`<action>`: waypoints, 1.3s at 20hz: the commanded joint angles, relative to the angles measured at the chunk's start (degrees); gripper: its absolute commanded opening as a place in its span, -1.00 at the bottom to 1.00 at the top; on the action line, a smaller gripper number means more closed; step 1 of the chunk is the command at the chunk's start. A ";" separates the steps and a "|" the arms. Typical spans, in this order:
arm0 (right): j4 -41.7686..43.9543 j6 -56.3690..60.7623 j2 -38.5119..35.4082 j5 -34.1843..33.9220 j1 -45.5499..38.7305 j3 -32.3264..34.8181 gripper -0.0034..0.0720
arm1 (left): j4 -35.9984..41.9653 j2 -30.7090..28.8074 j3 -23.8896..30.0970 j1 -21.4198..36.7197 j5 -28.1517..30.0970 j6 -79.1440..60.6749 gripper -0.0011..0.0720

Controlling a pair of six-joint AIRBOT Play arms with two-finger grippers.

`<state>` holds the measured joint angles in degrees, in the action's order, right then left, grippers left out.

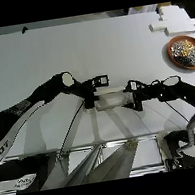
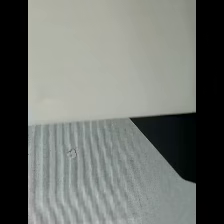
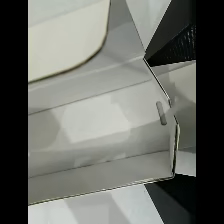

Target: Fold the box and place the chain.

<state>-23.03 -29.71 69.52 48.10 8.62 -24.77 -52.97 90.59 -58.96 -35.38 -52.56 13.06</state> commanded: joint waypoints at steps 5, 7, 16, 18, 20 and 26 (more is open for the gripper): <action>0.96 -0.81 4.07 0.72 1.66 -0.04 0.83 | 0.00 0.00 0.02 -0.02 0.02 0.00 -0.94; 1.27 -0.81 4.35 0.57 2.27 -0.04 0.82 | 0.00 0.00 0.02 -0.02 0.02 0.00 -0.94; 2.73 -3.43 4.42 -0.02 2.25 -0.17 0.78 | 0.00 0.00 0.02 -0.02 0.02 0.00 -0.94; 2.91 -3.80 4.50 -0.35 2.25 -0.31 0.71 | 0.00 0.00 0.02 -0.02 0.02 0.00 -0.94; 2.91 -3.78 5.05 -0.28 2.25 -0.87 0.66 | 0.00 0.00 0.02 -0.02 0.02 0.00 -0.94; 2.25 -3.78 6.80 -0.33 2.25 -1.31 0.61 | 0.00 0.00 0.02 -0.02 0.02 0.00 -0.94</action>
